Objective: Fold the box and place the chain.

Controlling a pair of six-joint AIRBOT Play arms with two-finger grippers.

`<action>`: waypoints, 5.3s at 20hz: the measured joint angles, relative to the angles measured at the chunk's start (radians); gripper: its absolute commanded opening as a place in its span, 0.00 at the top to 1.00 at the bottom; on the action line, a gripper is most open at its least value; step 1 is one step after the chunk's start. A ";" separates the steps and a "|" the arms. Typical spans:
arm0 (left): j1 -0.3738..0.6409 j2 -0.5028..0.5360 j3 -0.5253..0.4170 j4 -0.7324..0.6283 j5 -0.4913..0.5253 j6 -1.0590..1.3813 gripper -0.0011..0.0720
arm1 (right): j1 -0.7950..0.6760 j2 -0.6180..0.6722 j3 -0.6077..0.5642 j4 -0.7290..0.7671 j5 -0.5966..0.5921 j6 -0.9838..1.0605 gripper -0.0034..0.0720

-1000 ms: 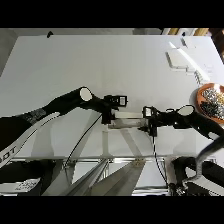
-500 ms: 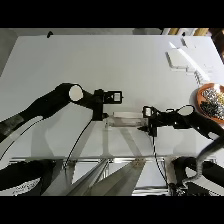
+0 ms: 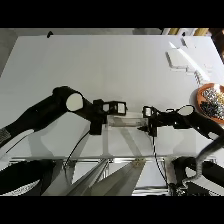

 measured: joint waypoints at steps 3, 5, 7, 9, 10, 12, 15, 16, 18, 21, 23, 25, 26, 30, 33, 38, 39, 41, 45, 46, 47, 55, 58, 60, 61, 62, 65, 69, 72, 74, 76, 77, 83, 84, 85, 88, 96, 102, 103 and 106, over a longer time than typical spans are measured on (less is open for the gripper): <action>-0.068 -0.006 0.000 -0.006 0.107 -0.008 0.98 | 0.000 0.000 0.000 0.000 0.000 0.000 0.43; -0.083 -0.025 0.000 -0.013 0.232 -0.012 0.98 | 0.000 0.000 0.000 0.000 0.000 0.000 0.43; -0.078 -0.050 0.005 -0.017 0.349 -0.014 0.98 | 0.000 0.000 0.000 0.000 0.000 0.000 0.43; -0.063 -0.088 0.027 -0.022 0.430 -0.020 0.98 | 0.000 0.000 0.000 0.000 0.000 0.000 0.43; -0.054 -0.113 0.043 -0.023 0.455 -0.027 0.98 | 0.000 0.000 0.000 0.000 0.000 0.000 0.43; -0.030 -0.175 0.083 -0.033 0.489 -0.039 0.98 | 0.000 0.000 0.000 0.000 0.000 0.000 0.43; 0.005 -0.274 0.123 -0.080 0.507 -0.050 0.98 | 0.000 0.000 0.000 0.000 0.000 0.000 0.43; 0.013 -0.302 0.130 -0.097 0.508 -0.052 0.98 | 0.000 0.000 0.000 0.001 0.000 0.000 0.43; 0.025 -0.339 0.138 -0.116 0.493 -0.053 0.97 | 0.000 0.000 0.000 0.002 0.000 0.001 0.43; 0.039 -0.332 0.144 -0.108 0.460 -0.056 0.98 | 0.000 0.000 0.000 0.001 0.000 0.000 0.43; 0.047 -0.283 0.146 -0.078 0.416 -0.064 0.98 | 0.000 0.000 0.000 0.000 0.000 -0.001 0.43; 0.052 -0.219 0.147 -0.017 0.340 -0.098 0.98 | 0.000 0.000 0.000 0.000 0.000 -0.001 0.43; 0.053 -0.187 0.147 0.021 0.279 -0.118 0.98 | 0.000 0.000 0.000 0.000 0.000 -0.001 0.43; 0.048 -0.115 0.137 0.100 0.074 -0.179 0.98 | 0.000 0.000 0.000 0.000 0.000 -0.001 0.43; 0.040 -0.098 0.092 0.099 0.037 -0.189 0.98 | 0.000 0.000 0.000 0.000 0.000 -0.001 0.43; 0.047 -0.089 -0.017 0.060 0.043 -0.108 0.97 | 0.000 0.000 0.000 0.000 0.000 -0.001 0.43; 0.051 -0.089 -0.036 0.056 0.045 -0.089 0.97 | 0.000 0.000 0.000 0.000 0.000 -0.001 0.43; 0.063 -0.087 -0.067 0.055 0.043 -0.059 0.96 | 0.000 0.000 0.000 0.000 0.000 -0.001 0.43; 0.083 -0.087 -0.092 0.064 0.042 -0.029 0.57 | 0.000 0.000 0.000 0.000 0.000 -0.001 0.43; 0.086 -0.087 -0.094 0.064 0.054 -0.013 0.41 | 0.000 0.000 0.000 0.000 0.000 -0.001 0.43; 0.088 -0.087 -0.096 0.061 0.070 0.010 0.30 | 0.000 0.000 0.000 0.000 0.000 -0.001 0.43; 0.093 -0.096 -0.101 0.003 0.221 0.285 0.11 | 0.000 0.000 0.000 0.000 0.000 -0.001 0.43; 0.092 -0.110 -0.102 -0.013 0.233 0.324 0.11 | 0.000 0.000 0.000 0.000 0.000 0.000 0.43; 0.089 -0.116 -0.102 -0.031 0.236 0.338 0.11 | 0.000 0.000 0.000 0.000 0.000 -0.001 0.43; 0.087 -0.119 -0.102 -0.038 0.235 0.343 0.13 | 0.000 0.000 0.000 0.000 0.000 0.000 0.43; 0.082 -0.120 -0.102 -0.046 0.230 0.345 0.13 | 0.000 0.000 0.000 0.000 0.000 0.000 0.43; 0.069 -0.126 -0.103 -0.067 0.208 0.350 0.13 | 0.000 0.000 0.000 0.000 0.000 0.000 0.43; 0.055 -0.137 -0.103 -0.095 0.195 0.350 0.14 | 0.000 0.000 0.000 0.000 0.000 0.000 0.43; 0.050 -0.141 -0.103 -0.115 0.201 0.348 0.14 | 0.000 0.000 0.000 0.000 0.000 0.000 0.43; 0.048 -0.142 -0.103 -0.122 0.208 0.345 0.24 | 0.000 0.000 0.000 0.000 0.000 0.000 0.43; 0.048 -0.143 -0.103 -0.128 0.217 0.328 0.41 | 0.000 0.000 0.000 0.000 0.000 0.000 0.43; 0.048 -0.143 -0.103 -0.130 0.218 0.315 0.46 | 0.000 0.000 0.000 0.000 0.000 0.000 0.43; 0.048 -0.143 -0.103 -0.135 0.242 0.285 0.56 | 0.000 0.000 0.000 0.000 0.000 0.000 0.43; 0.048 -0.143 -0.103 -0.137 0.253 0.282 0.56 | 0.000 0.000 0.000 0.000 0.000 0.000 0.43; 0.048 -0.144 -0.103 -0.138 0.262 0.280 0.56 | 0.000 0.000 0.000 0.000 0.000 0.000 0.43; 0.047 -0.148 -0.103 -0.137 0.286 0.277 0.62 | 0.000 0.000 0.000 0.000 -0.001 0.000 0.43; 0.040 -0.157 -0.103 -0.135 0.310 0.284 0.71 | 0.000 0.000 0.000 0.000 -0.001 0.000 0.43; 0.009 -0.164 -0.103 -0.127 0.345 0.287 0.72 | 0.000 0.000 0.000 -0.001 0.000 -0.001 0.43; -0.001 -0.169 -0.103 -0.128 0.352 0.290 0.72 | 0.000 0.000 0.000 -0.001 0.000 -0.001 0.43; -0.020 -0.180 -0.103 -0.143 0.376 0.289 0.72 | 0.000 0.000 0.000 -0.002 0.000 -0.002 0.43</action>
